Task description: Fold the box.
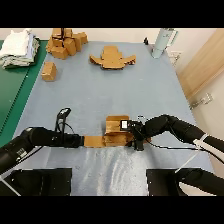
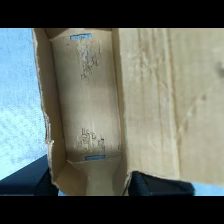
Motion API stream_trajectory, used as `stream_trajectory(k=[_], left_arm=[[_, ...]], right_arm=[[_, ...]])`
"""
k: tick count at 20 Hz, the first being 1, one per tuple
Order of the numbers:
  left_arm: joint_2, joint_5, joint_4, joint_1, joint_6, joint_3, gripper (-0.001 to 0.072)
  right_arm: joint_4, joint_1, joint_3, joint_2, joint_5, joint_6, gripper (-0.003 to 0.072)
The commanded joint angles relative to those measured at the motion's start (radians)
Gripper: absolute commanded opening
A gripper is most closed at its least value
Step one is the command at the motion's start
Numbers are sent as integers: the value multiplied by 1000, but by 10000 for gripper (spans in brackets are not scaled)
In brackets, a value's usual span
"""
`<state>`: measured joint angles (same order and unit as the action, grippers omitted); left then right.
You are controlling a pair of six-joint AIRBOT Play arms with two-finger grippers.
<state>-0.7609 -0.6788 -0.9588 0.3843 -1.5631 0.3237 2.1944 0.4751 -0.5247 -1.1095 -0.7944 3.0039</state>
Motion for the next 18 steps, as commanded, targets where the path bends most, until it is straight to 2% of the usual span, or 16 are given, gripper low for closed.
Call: stream_trajectory(k=[1,3,7,12,16,17,18], left_arm=[[-99,169,125,109,9,-12,11],[-138,210,189,155,48,-11,11],[-124,285,303,214,115,-9,11],[-122,258,315,252,117,47,12],[-123,224,297,235,115,103,16],[-124,208,297,219,110,109,102],[-125,190,298,204,106,114,300]], right_arm=[[0,0,0,0,0,0,502],[0,0,0,0,0,0,502],[0,0,0,0,0,0,502],[0,0,0,0,0,0,502],[0,0,0,0,0,0,502],[0,0,0,0,0,0,502],[0,0,0,0,0,0,502]])
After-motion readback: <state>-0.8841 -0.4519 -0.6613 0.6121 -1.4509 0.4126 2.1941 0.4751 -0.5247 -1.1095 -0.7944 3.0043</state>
